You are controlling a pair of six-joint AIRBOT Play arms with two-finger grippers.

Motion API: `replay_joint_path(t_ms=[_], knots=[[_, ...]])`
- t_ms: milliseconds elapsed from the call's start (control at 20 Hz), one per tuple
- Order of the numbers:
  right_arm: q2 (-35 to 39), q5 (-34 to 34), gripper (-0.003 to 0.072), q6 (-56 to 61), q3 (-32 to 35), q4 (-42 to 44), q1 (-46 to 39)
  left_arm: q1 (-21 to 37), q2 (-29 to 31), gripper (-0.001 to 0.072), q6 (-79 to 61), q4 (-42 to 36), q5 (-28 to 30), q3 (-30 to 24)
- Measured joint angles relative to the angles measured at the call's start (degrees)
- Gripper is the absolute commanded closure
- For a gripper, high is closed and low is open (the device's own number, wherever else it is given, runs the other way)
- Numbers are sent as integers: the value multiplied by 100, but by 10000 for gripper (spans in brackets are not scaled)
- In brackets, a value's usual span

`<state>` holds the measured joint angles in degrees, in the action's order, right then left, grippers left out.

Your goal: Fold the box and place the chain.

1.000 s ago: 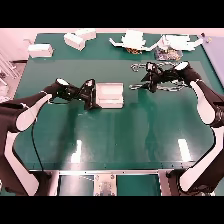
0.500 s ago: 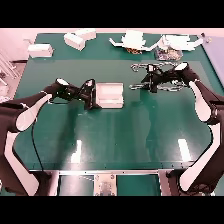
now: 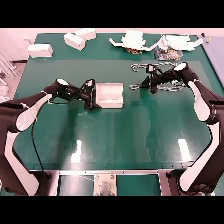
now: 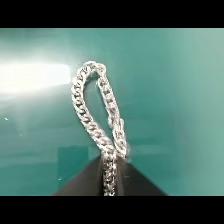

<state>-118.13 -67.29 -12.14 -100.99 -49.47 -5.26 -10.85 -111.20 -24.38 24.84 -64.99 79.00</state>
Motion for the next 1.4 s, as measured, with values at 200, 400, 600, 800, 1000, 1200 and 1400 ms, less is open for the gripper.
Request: replay_joint_path(t_ms=[200,400,600,800,1000,1200,1400], knots=[[-7,-85,681,315,-55,-177,59,0,0,219,0,2,-2,0],[0,-509,680,796,-140,-313,81,0,0,220,0,0,0,0],[133,-970,680,1172,-306,-293,81,0,0,220,0,0,0,0],[214,-719,280,1307,-361,-212,81,0,0,220,0,0,0,0],[227,-479,250,1370,-374,-214,81,0,0,220,0,0,0,0],[162,-444,235,1574,-374,-505,83,0,0,220,0,0,0,0],[0,-409,247,1646,-382,-669,94,0,0,220,0,2,0,0]])
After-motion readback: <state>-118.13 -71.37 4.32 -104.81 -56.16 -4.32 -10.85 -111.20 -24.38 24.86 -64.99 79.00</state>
